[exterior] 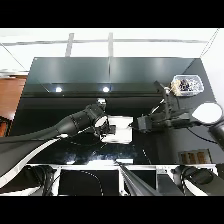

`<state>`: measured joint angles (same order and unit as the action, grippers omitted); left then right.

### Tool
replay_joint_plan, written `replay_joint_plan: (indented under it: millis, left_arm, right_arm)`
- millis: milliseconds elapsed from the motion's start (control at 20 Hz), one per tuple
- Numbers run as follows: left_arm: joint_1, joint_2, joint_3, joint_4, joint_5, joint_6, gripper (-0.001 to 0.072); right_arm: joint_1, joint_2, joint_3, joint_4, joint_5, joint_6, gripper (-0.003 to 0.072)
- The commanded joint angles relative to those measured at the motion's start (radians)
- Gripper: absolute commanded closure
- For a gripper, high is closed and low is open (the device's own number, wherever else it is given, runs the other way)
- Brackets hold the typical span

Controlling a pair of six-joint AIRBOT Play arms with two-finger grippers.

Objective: Fold the box and place the chain.

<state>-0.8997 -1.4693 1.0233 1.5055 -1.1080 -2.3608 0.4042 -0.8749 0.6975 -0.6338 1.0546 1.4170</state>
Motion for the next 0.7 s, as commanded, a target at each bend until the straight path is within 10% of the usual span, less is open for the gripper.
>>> replay_joint_plan:
  millis: [0, 400, 500, 650]
  left_arm:
    - [0.000, 0.000, 0.000, 0.000, 0.000, 0.000, 0.0676]
    - [0.000, 0.000, 0.000, 0.000, 0.000, 0.000, 0.0676]
    - [0.000, 0.000, 0.000, 0.000, 0.000, 0.000, 0.0676]
    - [0.000, 0.000, 0.000, 0.000, 0.000, 0.000, 0.0676]
  right_arm:
    - [0.053, -0.049, -0.018, 0.013, -0.050, 0.000, 0.0661]
    - [0.053, -0.051, -0.018, 0.008, -0.050, 0.000, 0.0633]
    - [0.050, -0.051, -0.018, -0.005, -0.050, 0.008, 0.0298]
    - [-0.026, -0.049, -0.009, -0.014, -0.006, 0.003, 0.0299]
